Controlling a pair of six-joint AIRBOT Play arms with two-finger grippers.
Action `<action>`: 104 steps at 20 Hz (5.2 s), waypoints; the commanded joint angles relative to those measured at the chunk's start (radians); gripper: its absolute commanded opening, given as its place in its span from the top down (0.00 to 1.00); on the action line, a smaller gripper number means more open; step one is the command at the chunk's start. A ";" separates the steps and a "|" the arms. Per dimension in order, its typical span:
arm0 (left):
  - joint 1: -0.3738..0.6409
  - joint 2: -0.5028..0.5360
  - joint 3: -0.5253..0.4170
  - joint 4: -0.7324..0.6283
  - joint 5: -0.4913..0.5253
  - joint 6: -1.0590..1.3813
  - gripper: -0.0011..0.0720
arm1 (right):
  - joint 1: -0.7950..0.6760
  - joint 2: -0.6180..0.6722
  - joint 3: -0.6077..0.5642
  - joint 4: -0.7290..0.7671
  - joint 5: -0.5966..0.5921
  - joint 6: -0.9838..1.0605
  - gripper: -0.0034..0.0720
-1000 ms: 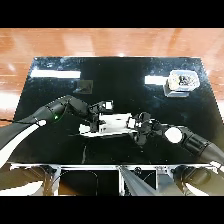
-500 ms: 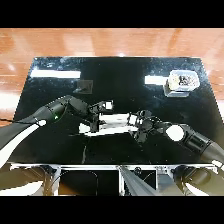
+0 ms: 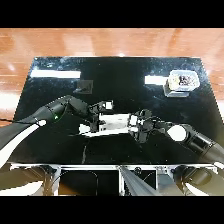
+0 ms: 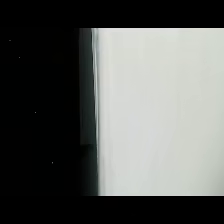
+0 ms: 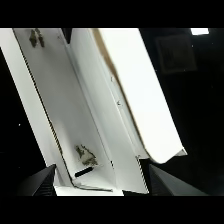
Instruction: Fold the box and place the chain.
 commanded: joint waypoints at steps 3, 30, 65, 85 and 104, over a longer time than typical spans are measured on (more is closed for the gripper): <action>0.000 -0.001 0.001 0.000 0.000 0.000 0.96 | -0.046 -0.039 0.007 0.160 -0.013 -0.208 0.01; -0.026 -0.031 0.015 0.000 -0.031 0.000 0.96 | -0.104 -0.289 0.056 0.378 0.178 -0.458 0.01; -0.037 -0.038 0.019 0.001 -0.019 -0.027 0.96 | -0.109 -0.200 0.085 0.243 0.245 -0.139 0.01; -0.037 -0.038 0.019 0.000 -0.027 -0.027 0.96 | -0.092 -0.257 0.085 0.221 0.206 -0.227 0.01; -0.037 -0.038 0.019 0.000 -0.027 -0.027 0.96 | -0.092 -0.274 0.085 0.228 0.201 -0.253 0.24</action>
